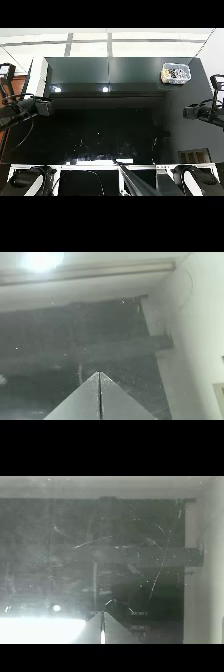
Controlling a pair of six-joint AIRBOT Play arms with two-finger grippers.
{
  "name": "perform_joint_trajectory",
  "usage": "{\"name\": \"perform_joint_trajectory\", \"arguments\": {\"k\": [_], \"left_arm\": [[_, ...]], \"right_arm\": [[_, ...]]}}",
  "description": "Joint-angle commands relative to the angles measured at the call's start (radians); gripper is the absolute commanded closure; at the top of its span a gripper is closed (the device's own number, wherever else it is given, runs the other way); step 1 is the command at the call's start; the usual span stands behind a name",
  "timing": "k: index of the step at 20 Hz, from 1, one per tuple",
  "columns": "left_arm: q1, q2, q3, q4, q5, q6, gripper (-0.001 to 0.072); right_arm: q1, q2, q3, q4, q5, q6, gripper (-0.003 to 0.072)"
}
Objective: Fold the box and place the chain.
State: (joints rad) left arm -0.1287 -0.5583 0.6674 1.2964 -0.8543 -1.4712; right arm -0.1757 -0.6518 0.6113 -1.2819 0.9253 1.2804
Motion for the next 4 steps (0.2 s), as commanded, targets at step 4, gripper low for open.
{"name": "perform_joint_trajectory", "arguments": {"k": [4], "left_arm": [[-0.002, 0.033, -0.024, 0.000, 0.013, 0.002, 0.0684]], "right_arm": [[0.001, 0.002, -0.003, -0.011, -0.006, 0.003, 0.0673]]}}
